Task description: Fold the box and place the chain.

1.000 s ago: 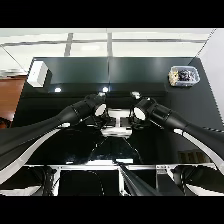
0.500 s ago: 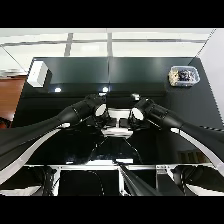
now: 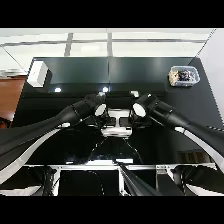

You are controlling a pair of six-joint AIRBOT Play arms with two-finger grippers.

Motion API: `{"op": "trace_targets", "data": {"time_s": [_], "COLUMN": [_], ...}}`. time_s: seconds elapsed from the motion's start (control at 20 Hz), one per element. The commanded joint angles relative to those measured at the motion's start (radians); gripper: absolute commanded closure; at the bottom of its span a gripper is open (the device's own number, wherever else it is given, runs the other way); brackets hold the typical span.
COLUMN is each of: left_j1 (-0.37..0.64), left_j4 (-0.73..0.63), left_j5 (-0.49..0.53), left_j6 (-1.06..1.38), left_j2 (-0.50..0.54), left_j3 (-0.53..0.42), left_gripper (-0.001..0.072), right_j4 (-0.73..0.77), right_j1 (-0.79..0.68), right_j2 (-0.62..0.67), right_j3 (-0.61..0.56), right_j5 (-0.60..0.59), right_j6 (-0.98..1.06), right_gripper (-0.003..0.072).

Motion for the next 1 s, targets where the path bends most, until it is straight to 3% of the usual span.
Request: {"op": "trace_targets", "data": {"time_s": [0.0,0.1,0.2,0.3,0.35,0.4,0.45,0.5,0.65,0.75,0.95], "left_j1": [0.001,0.001,0.001,0.001,0.001,0.001,0.001,0.001,0.001,0.001,0.001], "left_j4": [-0.003,-0.003,-0.003,-0.003,-0.003,-0.003,-0.003,-0.003,-0.003,-0.003,-0.003], "left_j5": [0.0,0.0,0.0,0.0,0.001,0.003,0.005,0.005,0.004,0.006,0.005], "left_j6": [-0.001,-0.001,-0.001,-0.001,-0.001,-0.001,-0.001,-0.001,0.0,0.0,0.0], "left_j2": [0.0,0.0,0.0,0.0,0.0,0.0,0.0,0.0,0.0,0.0,0.0], "left_j3": [0.0,0.0,0.0,0.0,0.0,0.0,0.0,0.0,0.0,0.0,0.0], "left_gripper": [0.0683,0.0682,0.0683,0.0683,0.0682,0.0682,0.0683,0.0683,0.0683,0.0682,0.0682], "right_j4": [-0.027,-0.118,-0.329,-0.611,-0.694,-0.706,-0.674,-0.613,-0.345,-0.249,-0.159], "right_j1": [-0.004,-0.029,-0.09,-0.177,-0.243,-0.328,-0.419,-0.518,-0.759,-0.856,-0.914], "right_j2": [0.1,0.204,0.296,0.324,0.322,0.322,0.311,0.279,0.076,-0.114,-0.481], "right_j3": [0.077,0.102,0.102,0.101,0.093,0.064,0.028,0.005,0.037,0.195,0.652], "right_j5": [0.167,0.216,0.213,0.157,0.061,-0.11,-0.294,-0.426,-0.592,-0.518,-0.207], "right_j6": [-0.161,-0.203,-0.202,-0.202,-0.202,-0.201,-0.2,-0.196,-0.185,-0.211,-0.331], "right_gripper": [0.0363,0.0363,0.0363,0.0363,0.0363,0.0354,0.0042,-0.0034,-0.0034,-0.0034,-0.0034]}}
